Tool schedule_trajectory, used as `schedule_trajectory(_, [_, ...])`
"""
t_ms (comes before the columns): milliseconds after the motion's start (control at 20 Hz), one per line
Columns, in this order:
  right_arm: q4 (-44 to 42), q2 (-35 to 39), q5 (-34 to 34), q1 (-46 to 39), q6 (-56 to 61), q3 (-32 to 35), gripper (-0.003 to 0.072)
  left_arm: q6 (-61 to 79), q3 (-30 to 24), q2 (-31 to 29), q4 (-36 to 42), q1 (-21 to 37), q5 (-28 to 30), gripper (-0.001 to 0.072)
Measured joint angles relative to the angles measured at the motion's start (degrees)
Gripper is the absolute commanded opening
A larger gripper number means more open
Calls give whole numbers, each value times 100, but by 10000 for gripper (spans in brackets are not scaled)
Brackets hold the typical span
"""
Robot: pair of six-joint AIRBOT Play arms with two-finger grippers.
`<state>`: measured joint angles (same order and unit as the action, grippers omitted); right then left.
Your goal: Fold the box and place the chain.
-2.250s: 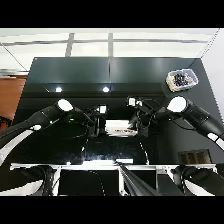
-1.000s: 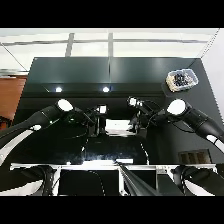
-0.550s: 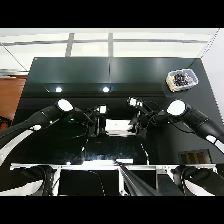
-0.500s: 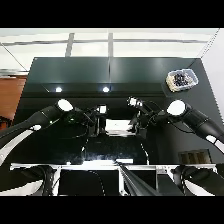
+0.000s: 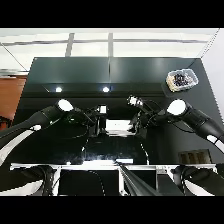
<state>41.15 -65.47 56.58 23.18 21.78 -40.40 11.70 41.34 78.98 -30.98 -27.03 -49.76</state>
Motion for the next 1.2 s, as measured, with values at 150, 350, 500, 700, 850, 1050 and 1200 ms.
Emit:
schedule_trajectory(150, [-33, 101, 81, -37, 122, -66, 321, 0, -2, 0, 0, 0, -2, 462])
schedule_trajectory(350, [-55, 330, 238, -304, 667, -103, 164, 2, 0, 0, 0, 0, -7, 462])
schedule_trajectory(500, [-162, 437, 614, -592, 1567, -24, 13, 4, -2, 0, 0, 0, -11, 462])
schedule_trajectory(700, [-1027, 452, 815, -748, 2138, 402, 14, 13, 0, 0, -2, 0, -13, 462])
schedule_trajectory(850, [-1816, 361, 516, -787, 2474, 664, 14, 13, -2, 0, -2, 0, -13, 462])
schedule_trajectory(1050, [-2238, 164, 142, -802, 2761, 787, 14, 11, -2, 0, -2, 0, -13, 462])
schedule_trajectory(1200, [-2205, -70, 81, -802, 2924, 815, 13, 11, 0, 0, -4, 0, -15, 462])
